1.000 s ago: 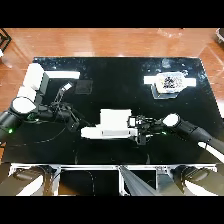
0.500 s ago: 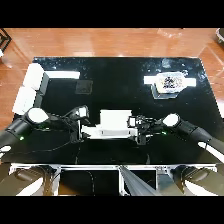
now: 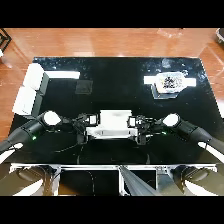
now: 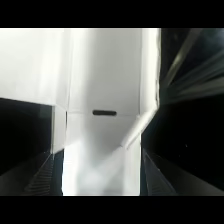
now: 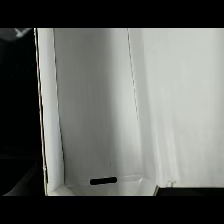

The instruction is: Fold the box and place the chain.

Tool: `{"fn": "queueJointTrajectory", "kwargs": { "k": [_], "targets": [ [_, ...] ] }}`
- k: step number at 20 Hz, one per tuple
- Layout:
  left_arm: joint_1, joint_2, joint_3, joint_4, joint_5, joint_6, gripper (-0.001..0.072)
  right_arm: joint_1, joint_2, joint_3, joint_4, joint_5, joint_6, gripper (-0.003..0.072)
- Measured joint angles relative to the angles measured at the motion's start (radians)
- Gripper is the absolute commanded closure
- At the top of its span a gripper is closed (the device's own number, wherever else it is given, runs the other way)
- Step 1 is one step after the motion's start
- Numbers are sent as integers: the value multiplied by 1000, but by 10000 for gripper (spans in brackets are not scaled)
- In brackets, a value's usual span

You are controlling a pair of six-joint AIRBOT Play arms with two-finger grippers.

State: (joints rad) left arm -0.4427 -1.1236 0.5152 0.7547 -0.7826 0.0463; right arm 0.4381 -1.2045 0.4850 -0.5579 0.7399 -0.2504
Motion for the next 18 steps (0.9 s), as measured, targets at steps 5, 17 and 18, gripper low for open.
{"fn": "queueJointTrajectory", "kwargs": {
  "k": [5,17,18],
  "targets": [
    [-7,-8,0,-31,34,5,75,0,0,0,0,0,0,228],
    [-66,-10,3,12,59,7,225,0,0,0,-1,2,0,228],
    [-66,-10,3,15,61,7,225,0,0,0,-1,2,0,228]
  ]
}}
